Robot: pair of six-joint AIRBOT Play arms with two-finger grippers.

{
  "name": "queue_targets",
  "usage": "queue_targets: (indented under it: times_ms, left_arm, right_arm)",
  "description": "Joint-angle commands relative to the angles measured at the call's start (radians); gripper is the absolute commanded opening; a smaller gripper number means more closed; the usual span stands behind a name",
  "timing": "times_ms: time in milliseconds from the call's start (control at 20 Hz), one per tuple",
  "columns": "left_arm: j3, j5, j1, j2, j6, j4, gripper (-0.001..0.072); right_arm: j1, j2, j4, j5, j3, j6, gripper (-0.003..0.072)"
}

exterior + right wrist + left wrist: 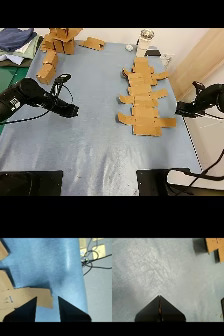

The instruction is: Fold the box.

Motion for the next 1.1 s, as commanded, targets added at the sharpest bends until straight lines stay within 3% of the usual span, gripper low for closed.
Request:
queue_targets:
  times_ms: [0, 450, 550, 600, 650, 700, 800, 850, 900, 1050]
  left_arm:
    - [0.000, 0.011, 0.000, -0.003, 0.000, -0.041, 0.0014]
    - [0.000, 0.022, 0.000, -0.003, 0.000, -0.090, 0.0016]
    - [0.000, 0.019, 0.000, -0.003, 0.001, -0.124, 0.0017]
    - [0.000, 0.017, 0.000, -0.003, 0.005, -0.144, 0.0034]
    - [0.000, 0.011, 0.000, -0.003, 0.006, -0.164, 0.0328]
    - [0.000, 0.008, 0.000, -0.003, 0.003, -0.182, 0.0539]
    - [0.000, -0.005, 0.000, -0.003, 0.004, -0.210, 0.0513]
    - [0.000, -0.011, 0.000, -0.003, 0.003, -0.218, 0.0512]
    - [0.000, -0.018, 0.000, -0.003, 0.003, -0.225, 0.0512]
    - [0.000, -0.055, 0.001, -0.003, 0.003, -0.250, 0.0512]
  right_arm:
    - [-0.055, -0.095, 0.080, -0.012, 0.003, -0.148, 0.0414]
    - [-0.055, -0.167, 0.087, -0.015, 0.003, -0.176, 0.0414]
    - [-0.054, -0.167, 0.161, -0.048, 0.003, -0.219, 0.0402]
    - [-0.054, -0.167, 0.233, -0.096, 0.003, -0.256, 0.0352]
    - [-0.053, -0.167, 0.301, -0.142, 0.003, -0.275, 0.0334]
    - [-0.052, -0.167, 0.363, -0.185, 0.003, -0.293, 0.0334]
    - [-0.052, -0.167, 0.421, -0.224, 0.003, -0.296, 0.0328]
    - [-0.048, -0.167, 0.428, -0.234, 0.003, -0.296, 0.0253]
    - [-0.041, -0.167, 0.428, -0.245, 0.002, -0.296, 0.0224]
    - [0.003, -0.167, 0.430, -0.266, -0.013, -0.295, 0.0225]
